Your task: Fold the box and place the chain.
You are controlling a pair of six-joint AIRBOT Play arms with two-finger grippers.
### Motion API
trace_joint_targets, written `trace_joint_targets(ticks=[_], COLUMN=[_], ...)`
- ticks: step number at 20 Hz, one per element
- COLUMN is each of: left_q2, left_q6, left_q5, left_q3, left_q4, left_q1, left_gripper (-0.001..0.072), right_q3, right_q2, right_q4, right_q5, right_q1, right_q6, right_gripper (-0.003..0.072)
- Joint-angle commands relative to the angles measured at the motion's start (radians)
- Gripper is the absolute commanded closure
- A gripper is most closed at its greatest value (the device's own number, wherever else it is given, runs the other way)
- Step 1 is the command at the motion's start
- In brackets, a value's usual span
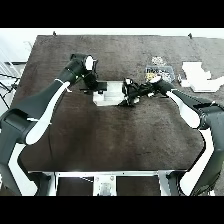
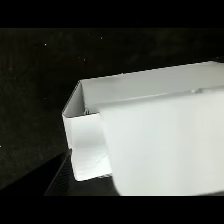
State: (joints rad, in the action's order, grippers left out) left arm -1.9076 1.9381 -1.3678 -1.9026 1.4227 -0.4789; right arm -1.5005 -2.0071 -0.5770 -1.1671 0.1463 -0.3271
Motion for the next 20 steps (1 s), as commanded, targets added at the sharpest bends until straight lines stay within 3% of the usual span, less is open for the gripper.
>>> trace_joint_targets(ticks=[1, 11, 20], left_q2=[0.006, 0.011, -0.011], left_q6=[-0.01, 0.025, 0.014], left_q5=[-0.054, -0.127, 0.1], left_q3=[-0.033, -0.028, 0.067], left_q4=[-0.011, 0.142, 0.043], left_q1=[-0.002, -0.001, 0.001], left_gripper=[0.0222, 0.0223, 0.0224], right_q3=[0.0, 0.0, 0.0], right_q2=[0.0, 0.0, 0.0], right_q4=[0.008, 0.009, 0.008], right_q5=[-0.002, -0.002, -0.002], right_q1=[0.002, 0.002, 0.002], right_q6=[0.0, 0.0, 0.001], right_gripper=[0.0099, 0.0099, 0.0099])
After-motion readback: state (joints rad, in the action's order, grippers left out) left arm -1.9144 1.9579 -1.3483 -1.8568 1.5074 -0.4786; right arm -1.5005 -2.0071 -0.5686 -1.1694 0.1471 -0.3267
